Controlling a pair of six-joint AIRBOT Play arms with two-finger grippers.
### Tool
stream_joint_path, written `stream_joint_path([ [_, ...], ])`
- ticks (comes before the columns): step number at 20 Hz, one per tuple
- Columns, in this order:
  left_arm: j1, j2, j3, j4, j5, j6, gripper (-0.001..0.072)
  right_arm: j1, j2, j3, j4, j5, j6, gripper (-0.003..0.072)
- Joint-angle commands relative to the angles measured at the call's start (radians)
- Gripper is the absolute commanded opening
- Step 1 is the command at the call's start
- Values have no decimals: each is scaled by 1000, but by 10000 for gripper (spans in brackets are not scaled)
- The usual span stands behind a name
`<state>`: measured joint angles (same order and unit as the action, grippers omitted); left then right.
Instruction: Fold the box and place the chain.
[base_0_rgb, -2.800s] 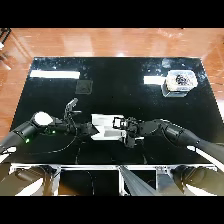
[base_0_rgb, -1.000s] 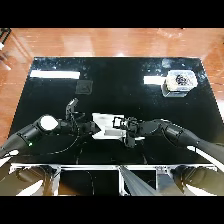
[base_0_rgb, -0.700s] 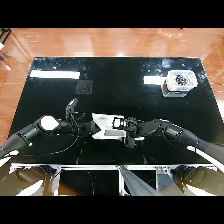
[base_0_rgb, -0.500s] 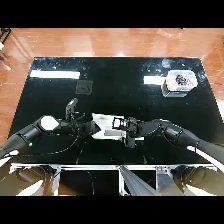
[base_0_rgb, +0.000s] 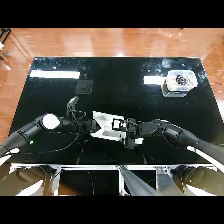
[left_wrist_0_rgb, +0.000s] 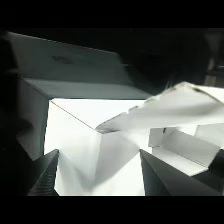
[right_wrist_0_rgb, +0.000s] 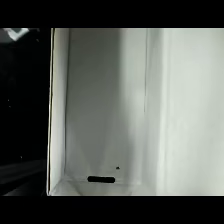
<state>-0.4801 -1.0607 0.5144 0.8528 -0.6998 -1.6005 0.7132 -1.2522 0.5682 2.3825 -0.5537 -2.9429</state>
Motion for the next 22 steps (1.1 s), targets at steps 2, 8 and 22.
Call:
stream_joint_path([
  [2,-27,1,32,108,-51,-55,626,-1,0,0,-3,7,3,187],
  [8,-29,1,32,112,-53,-57,626,-1,0,0,-3,7,3,187],
  [22,-197,-32,174,444,-143,-267,616,-1,0,0,-4,8,3,187],
])
